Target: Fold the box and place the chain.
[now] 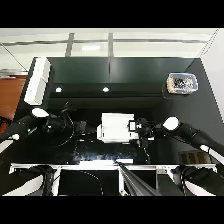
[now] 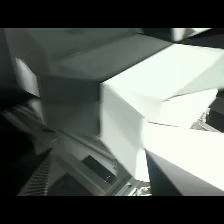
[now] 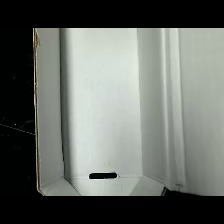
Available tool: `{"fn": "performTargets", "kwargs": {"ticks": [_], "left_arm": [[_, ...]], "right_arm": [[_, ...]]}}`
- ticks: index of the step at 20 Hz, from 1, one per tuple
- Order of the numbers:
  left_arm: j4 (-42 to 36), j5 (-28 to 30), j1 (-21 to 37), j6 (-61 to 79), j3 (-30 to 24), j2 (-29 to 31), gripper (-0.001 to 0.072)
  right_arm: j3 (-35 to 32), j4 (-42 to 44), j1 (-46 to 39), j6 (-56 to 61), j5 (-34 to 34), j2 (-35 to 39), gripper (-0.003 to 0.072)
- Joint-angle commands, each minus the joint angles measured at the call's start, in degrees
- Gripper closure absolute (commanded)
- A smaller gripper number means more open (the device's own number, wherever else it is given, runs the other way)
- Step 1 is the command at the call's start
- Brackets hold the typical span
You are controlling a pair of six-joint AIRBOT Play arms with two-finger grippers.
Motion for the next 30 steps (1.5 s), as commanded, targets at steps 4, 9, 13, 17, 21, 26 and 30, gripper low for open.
{"fn": "performTargets", "kwargs": {"ticks": [4,9,13,17,21,26,30], "left_arm": [[-0.2,-2.6,-5.0,0.8,6.0,0.0,0.0062],[5.2,-1.0,-10.2,-9.3,7.7,0.0,0.0068],[9.0,8.3,-16.8,-15.3,7.8,0.0,0.0077],[13.7,12.3,-20.4,-24.2,7.8,0.0,0.0087],[15.5,16.5,-24.1,-27.6,7.8,0.0,0.0086],[24.7,18.0,-27.7,-38.3,10.1,0.0,0.0093],[49.2,10.6,-33.2,-59.9,16.2,-0.3,0.0093]], "right_arm": [[0.0,0.0,0.0,0.0,0.0,0.0,0.0266],[0.0,0.0,0.0,0.0,0.0,0.0,0.0266],[0.0,0.0,0.0,0.0,0.0,0.0,0.0266],[0.0,0.0,0.0,0.0,0.0,0.0,0.0266],[0.0,0.0,0.0,0.0,0.0,0.0,0.0266],[0.0,0.0,0.0,0.0,0.0,0.0,0.0266],[0.0,0.0,0.0,0.0,0.0,0.0,0.0266]]}}
